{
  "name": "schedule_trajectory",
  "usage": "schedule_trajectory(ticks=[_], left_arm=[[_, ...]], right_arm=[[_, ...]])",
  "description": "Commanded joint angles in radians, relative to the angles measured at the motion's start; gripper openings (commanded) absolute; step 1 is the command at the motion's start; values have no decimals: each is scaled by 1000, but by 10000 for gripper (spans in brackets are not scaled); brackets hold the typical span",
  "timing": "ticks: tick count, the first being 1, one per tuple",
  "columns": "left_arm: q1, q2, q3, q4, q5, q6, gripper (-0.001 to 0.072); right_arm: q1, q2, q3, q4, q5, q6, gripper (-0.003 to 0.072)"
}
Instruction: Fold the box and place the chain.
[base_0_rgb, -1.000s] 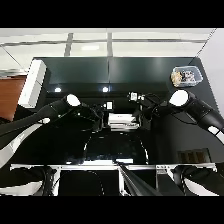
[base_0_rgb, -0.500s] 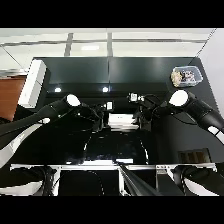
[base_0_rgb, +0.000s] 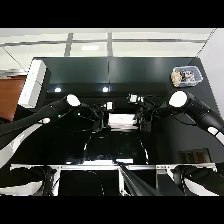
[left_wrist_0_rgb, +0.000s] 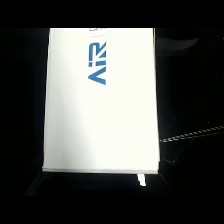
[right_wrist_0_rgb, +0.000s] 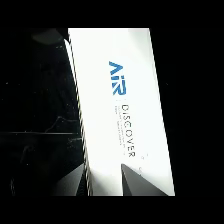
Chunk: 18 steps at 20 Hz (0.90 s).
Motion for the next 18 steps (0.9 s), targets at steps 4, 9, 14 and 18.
schedule_trajectory(ticks=[4,9,14,18], left_arm=[[1,-1,0,0,0,-2,470],[1,-1,0,0,0,-6,470],[1,-1,0,0,1,-16,470],[1,-1,0,0,0,-16,470]], right_arm=[[1,3,0,-12,25,55,263],[-58,74,15,-13,128,217,262],[-240,108,-44,116,301,465,6],[-256,89,-185,534,207,465,6]])
